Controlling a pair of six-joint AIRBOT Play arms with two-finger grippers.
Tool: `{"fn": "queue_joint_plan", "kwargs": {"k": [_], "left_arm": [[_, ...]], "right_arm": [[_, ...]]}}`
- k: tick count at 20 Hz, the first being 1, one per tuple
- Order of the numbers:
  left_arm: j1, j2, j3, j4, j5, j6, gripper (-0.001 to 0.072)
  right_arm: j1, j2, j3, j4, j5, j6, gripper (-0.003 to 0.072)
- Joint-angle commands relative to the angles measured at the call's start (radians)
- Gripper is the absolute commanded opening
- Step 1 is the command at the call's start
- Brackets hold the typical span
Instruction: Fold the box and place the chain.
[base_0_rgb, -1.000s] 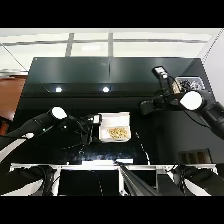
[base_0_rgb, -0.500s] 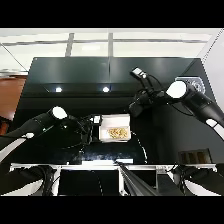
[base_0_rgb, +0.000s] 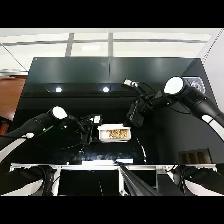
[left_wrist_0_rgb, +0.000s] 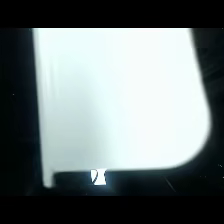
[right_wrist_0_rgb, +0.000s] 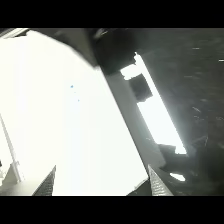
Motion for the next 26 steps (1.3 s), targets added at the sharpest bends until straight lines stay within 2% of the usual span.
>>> {"fn": "queue_joint_plan", "kwargs": {"k": [1,8,11,14,16,18,21,23,26], "left_arm": [[0.000,0.000,0.001,0.001,0.005,0.000,0.0481],[0.000,0.000,0.001,0.001,0.005,0.000,0.0481],[0.000,0.000,0.001,0.000,0.005,0.000,0.0481],[0.000,0.000,0.001,0.000,0.005,0.000,0.0481],[0.000,0.000,0.001,0.001,0.005,0.000,0.0481],[0.000,0.000,0.001,0.000,0.005,0.000,0.0481],[0.000,0.000,0.001,0.000,0.005,0.000,0.0481],[0.000,0.000,0.001,0.000,0.005,0.000,0.0481],[0.000,0.000,0.001,0.000,0.005,0.000,0.0481]], "right_arm": [[0.031,-0.002,0.002,-0.005,0.029,-0.067,0.0697],[0.082,0.020,0.002,-0.045,0.055,-0.043,0.0696],[0.106,0.020,-0.010,-0.130,0.034,-0.026,0.0696],[0.123,0.020,-0.008,-0.113,0.008,-0.016,0.0695],[0.119,0.023,0.034,-0.079,0.026,0.047,0.0696],[0.106,0.027,0.129,-0.081,0.067,0.143,0.0695],[0.036,0.034,0.235,-0.077,0.086,0.177,0.0695],[-0.030,0.031,0.219,-0.090,0.068,0.177,0.0695],[-0.061,0.030,0.101,-0.087,0.010,0.156,0.0695]]}}
